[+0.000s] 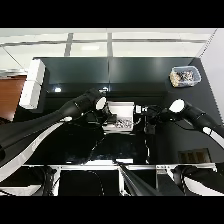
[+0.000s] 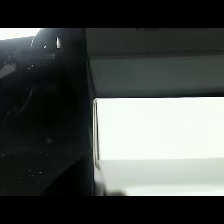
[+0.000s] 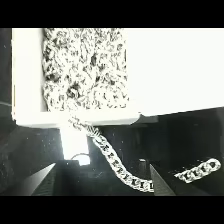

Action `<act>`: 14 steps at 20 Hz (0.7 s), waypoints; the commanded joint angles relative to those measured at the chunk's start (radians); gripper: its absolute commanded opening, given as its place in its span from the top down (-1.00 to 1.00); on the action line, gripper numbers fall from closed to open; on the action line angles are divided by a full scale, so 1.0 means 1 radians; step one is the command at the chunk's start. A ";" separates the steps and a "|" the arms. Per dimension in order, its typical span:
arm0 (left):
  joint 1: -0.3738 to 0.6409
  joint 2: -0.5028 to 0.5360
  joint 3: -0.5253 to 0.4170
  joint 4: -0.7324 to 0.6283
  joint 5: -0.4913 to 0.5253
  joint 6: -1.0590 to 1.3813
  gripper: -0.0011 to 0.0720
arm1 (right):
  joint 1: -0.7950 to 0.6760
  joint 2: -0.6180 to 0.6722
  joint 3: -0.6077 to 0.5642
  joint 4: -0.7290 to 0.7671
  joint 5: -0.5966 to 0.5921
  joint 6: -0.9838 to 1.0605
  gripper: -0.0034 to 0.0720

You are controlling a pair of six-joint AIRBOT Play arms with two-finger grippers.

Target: Fold the box and place the chain.

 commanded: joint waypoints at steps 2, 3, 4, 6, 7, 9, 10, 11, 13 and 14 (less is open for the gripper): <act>0.000 0.000 0.001 0.000 0.001 0.000 0.89 | 0.010 -0.032 0.000 -0.015 -0.021 -0.024 -0.51; 0.000 0.000 0.001 0.000 0.001 0.000 0.89 | 0.010 -0.032 0.000 -0.030 -0.033 -0.024 -0.50; 0.000 0.000 0.001 0.000 0.001 0.000 0.89 | 0.010 -0.032 0.000 -0.033 -0.048 -0.023 -0.50; 0.000 0.000 0.001 0.000 0.001 0.000 0.89 | 0.010 -0.032 0.000 -0.032 -0.059 -0.018 0.10; 0.000 0.000 0.001 0.000 0.001 0.000 0.89 | 0.010 -0.032 0.000 -0.032 -0.060 0.010 0.12; 0.000 0.000 0.001 0.000 0.002 0.000 0.89 | 0.008 -0.029 0.000 -0.041 -0.046 0.090 0.87; 0.000 0.000 0.001 0.000 0.002 0.000 0.89 | 0.008 -0.024 0.000 -0.056 -0.029 0.136 0.86; 0.000 0.000 0.001 0.000 0.002 0.000 0.89 | 0.008 -0.013 0.001 -0.076 -0.015 0.210 0.86; 0.000 0.000 0.001 0.000 0.002 0.000 0.89 | 0.008 0.047 0.004 -0.165 0.014 0.416 0.86; 0.000 0.000 0.001 0.000 0.001 0.000 0.89 | 0.008 0.098 0.004 -0.224 0.041 0.521 0.86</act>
